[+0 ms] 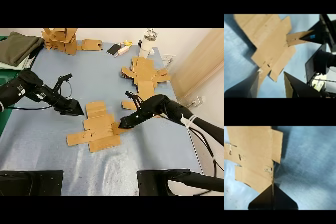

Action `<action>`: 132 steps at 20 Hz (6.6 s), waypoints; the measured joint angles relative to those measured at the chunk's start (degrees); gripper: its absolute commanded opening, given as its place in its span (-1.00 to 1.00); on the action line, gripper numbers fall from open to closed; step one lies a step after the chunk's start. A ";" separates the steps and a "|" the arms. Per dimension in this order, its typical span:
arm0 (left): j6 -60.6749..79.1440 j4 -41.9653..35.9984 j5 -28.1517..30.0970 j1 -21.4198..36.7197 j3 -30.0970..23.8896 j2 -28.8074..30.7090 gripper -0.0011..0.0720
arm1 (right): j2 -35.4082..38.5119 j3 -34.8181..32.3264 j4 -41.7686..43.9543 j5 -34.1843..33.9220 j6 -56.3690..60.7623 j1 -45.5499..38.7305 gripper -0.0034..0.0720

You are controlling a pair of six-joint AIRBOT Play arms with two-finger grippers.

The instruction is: Fold the box.

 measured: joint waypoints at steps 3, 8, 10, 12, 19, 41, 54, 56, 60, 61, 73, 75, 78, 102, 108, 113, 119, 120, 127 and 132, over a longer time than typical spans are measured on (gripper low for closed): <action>1.64 0.70 1.22 2.19 -1.97 -0.07 0.35 | 4.31 -4.33 -0.26 6.10 -0.63 3.37 -0.90; 4.37 -0.26 6.49 2.36 -3.43 -2.56 0.35 | 8.09 -8.79 -0.68 11.56 -1.05 6.93 -0.90; 6.01 -2.54 8.76 1.36 -3.61 -4.66 0.35 | 8.61 -9.40 -0.96 12.37 -1.07 7.58 -0.90; 8.50 -5.97 10.51 0.26 -3.58 -7.26 0.35 | 8.87 -9.70 -1.11 12.76 -1.03 7.93 -0.90; 17.40 -18.47 8.61 -3.28 -0.17 -15.30 0.33 | 9.07 -10.10 -1.42 13.20 -0.61 8.26 -0.90; 28.37 -20.76 2.14 -4.00 0.96 -16.72 -0.94 | 9.07 -10.14 -2.82 12.57 0.07 8.24 0.04; 45.27 -21.09 9.55 -15.50 0.94 -9.20 -0.95 | 10.01 5.81 -25.70 3.28 23.58 -4.81 -0.90; 49.46 -22.67 13.53 -18.18 -1.11 -7.69 -0.95 | 10.08 6.27 -26.16 2.69 25.31 -5.38 -0.90; 58.73 -27.82 21.49 -22.27 -7.41 -2.95 -0.95 | 10.14 6.10 -26.45 2.69 26.95 -5.79 -0.90; 61.05 -29.24 22.69 -23.06 -9.05 -1.57 -0.95 | 10.14 5.73 -26.45 3.13 27.34 -5.81 -0.90; 74.05 -26.62 39.47 -34.75 -18.36 6.36 -0.94 | 10.16 2.86 -25.03 9.51 28.98 -5.92 -0.90; 74.18 -25.90 40.61 -35.43 -19.08 6.45 -0.95 | 10.16 2.78 -24.90 10.01 28.98 -5.88 -0.90; 74.27 -26.05 41.33 -35.91 -20.20 6.58 -0.95 | 10.16 2.78 -24.87 10.36 28.98 -5.90 -0.90; 81.85 -37.29 32.72 -33.92 -21.03 2.82 -0.94 | 10.16 2.78 -24.57 10.73 28.98 -5.79 -0.90; 81.00 -37.33 32.59 -33.92 -21.03 1.81 -0.94 | 10.16 2.78 -24.52 10.78 29.00 -5.79 -0.90; 80.74 -37.29 32.52 -33.92 -21.03 1.66 -0.94 | 10.16 2.78 -24.52 10.62 28.98 -5.79 -0.90; 79.23 -37.24 32.39 -33.92 -21.03 1.20 -0.94 | 10.21 2.78 -24.57 9.42 28.98 -5.81 -0.90; 79.08 -37.24 32.41 -33.92 -21.03 1.18 -0.94 | 10.38 2.78 -24.72 8.20 28.98 -5.79 -0.90; 78.86 -37.13 32.35 -33.92 -21.03 1.14 -0.94 | 19.71 2.21 -33.77 -11.82 38.16 2.82 -0.90; 78.84 -37.09 32.35 -33.92 -21.03 1.14 -0.94 | 32.06 -5.46 -33.33 -18.88 48.35 20.65 -0.90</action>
